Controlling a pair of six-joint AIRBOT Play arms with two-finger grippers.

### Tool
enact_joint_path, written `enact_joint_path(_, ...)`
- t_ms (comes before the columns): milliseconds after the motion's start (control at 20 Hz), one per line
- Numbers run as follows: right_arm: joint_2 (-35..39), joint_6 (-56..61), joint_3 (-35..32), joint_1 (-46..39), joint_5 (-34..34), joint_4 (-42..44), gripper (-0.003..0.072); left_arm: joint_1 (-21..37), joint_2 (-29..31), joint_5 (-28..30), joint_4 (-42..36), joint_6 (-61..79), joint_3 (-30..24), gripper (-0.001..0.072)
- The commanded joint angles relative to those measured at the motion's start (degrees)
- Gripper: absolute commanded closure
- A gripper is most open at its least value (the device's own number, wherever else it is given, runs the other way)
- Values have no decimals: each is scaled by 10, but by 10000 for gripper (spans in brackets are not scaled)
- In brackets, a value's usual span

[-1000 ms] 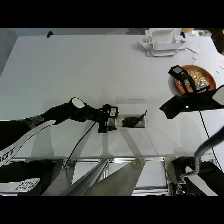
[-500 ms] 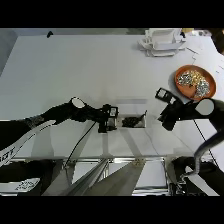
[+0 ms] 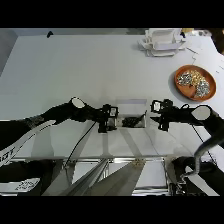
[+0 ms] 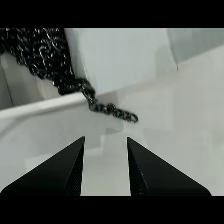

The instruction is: Fold the box and place the chain.

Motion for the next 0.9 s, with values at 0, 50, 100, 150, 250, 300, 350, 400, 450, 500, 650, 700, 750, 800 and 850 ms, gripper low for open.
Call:
enact_joint_path(0, 0, -46, -2, 0, 19, 40, 411, 0, 0, 0, 0, 0, 0, 570)
enact_joint_path(50, 0, -48, -2, 0, 23, 41, 411, 0, 0, 0, 0, 0, 0, 570)
enact_joint_path(100, 0, -58, -2, 0, 25, 48, 411, 0, 0, 0, 0, 0, 0, 570)
enact_joint_path(150, 0, -66, -3, 0, 25, 59, 411, 0, 0, 0, 0, 0, 0, 570)
enact_joint_path(250, 0, -77, -2, 12, 24, 70, 411, 0, 0, 0, 0, 0, 0, 570)
enact_joint_path(300, -1, -80, -3, 22, 21, 65, 411, 0, 0, 0, 0, 0, 0, 570)
enact_joint_path(350, -2, -80, -3, 28, 16, 64, 411, 0, 0, 0, 0, 0, 0, 570)
enact_joint_path(400, -2, -79, -2, 29, 8, 64, 411, 0, 0, 0, 0, 0, 0, 570)
enact_joint_path(450, -2, -79, -2, 29, 2, 62, 411, 1, 0, 0, 0, 0, 0, 570)
enact_joint_path(500, -2, -79, -2, 29, 0, 59, 411, 0, 0, 0, 0, 0, 0, 570)
enact_joint_path(650, -2, -79, -2, 29, -5, 59, 448, 0, 0, 0, 0, 0, 0, 570)
enact_joint_path(700, -2, -79, -2, 29, -5, 59, 451, 0, 0, 0, 0, 0, 0, 570)
enact_joint_path(750, -2, -79, -3, 29, -5, 59, 472, 0, 0, 0, 0, 0, 0, 570)
enact_joint_path(800, -2, -79, -2, 29, -5, 59, 504, 0, 0, 0, 0, 0, 0, 570)
enact_joint_path(850, -2, -79, -2, 29, -4, 59, 518, 0, 0, 0, 0, 0, 0, 570)
